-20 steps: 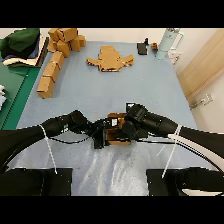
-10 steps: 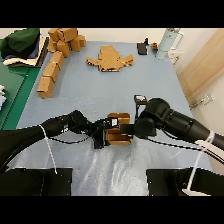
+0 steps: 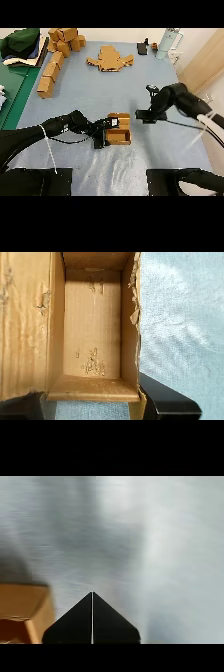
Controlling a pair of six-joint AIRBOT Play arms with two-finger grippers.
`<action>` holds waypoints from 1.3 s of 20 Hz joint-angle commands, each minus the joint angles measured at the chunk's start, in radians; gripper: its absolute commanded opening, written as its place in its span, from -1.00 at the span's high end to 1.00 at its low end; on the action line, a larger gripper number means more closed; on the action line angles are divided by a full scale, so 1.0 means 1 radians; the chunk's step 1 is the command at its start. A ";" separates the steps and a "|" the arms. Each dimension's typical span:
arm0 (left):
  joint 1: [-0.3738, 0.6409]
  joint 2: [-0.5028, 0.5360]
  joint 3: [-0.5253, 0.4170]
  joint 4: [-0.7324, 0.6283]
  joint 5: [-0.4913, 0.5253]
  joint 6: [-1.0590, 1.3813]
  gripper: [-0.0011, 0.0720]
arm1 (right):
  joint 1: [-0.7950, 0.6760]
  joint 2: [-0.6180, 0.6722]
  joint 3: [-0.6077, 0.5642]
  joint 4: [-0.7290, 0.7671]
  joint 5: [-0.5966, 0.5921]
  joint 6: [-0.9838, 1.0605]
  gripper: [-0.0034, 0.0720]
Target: Fold the box.
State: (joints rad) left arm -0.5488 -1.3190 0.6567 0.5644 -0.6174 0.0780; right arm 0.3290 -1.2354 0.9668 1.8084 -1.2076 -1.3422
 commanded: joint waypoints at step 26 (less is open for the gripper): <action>0.002 0.001 0.001 0.000 0.000 0.000 -0.26 | 0.450 0.477 -0.518 0.202 0.691 -0.982 0.89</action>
State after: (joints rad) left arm -0.5476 -1.3186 0.6567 0.5640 -0.6174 0.0776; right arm 0.7002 -0.8520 0.5220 2.1414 -0.7151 -2.3238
